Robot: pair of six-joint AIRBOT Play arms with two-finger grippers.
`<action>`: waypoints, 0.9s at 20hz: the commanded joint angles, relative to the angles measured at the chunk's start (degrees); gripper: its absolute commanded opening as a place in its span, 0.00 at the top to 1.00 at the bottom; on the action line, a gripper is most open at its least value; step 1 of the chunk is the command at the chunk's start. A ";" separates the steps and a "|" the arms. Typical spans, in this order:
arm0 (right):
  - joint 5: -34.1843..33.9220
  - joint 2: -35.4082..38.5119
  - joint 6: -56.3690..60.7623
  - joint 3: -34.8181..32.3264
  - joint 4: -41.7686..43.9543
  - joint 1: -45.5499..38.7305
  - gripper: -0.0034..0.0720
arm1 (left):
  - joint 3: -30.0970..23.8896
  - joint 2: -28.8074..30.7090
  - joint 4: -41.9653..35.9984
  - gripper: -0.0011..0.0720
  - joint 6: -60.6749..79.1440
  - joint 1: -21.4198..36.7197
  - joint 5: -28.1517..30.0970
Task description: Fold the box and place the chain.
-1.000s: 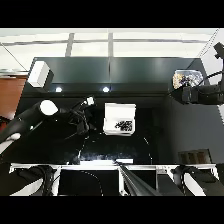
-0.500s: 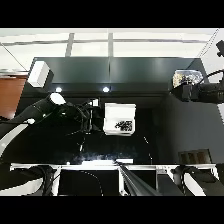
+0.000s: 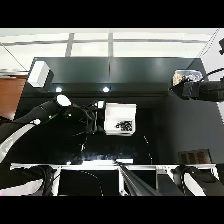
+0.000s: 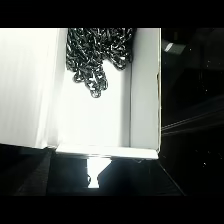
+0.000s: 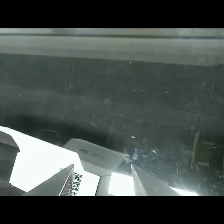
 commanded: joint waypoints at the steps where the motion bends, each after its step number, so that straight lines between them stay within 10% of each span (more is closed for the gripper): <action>1: -0.13 0.00 0.02 0.00 0.00 -0.02 0.38 | 0.07 -0.26 -0.52 0.02 0.11 -0.68 1.22; 18: -0.15 -0.02 0.04 0.00 0.00 -0.02 0.38 | 0.02 -2.01 -2.08 0.02 3.98 -0.74 1.16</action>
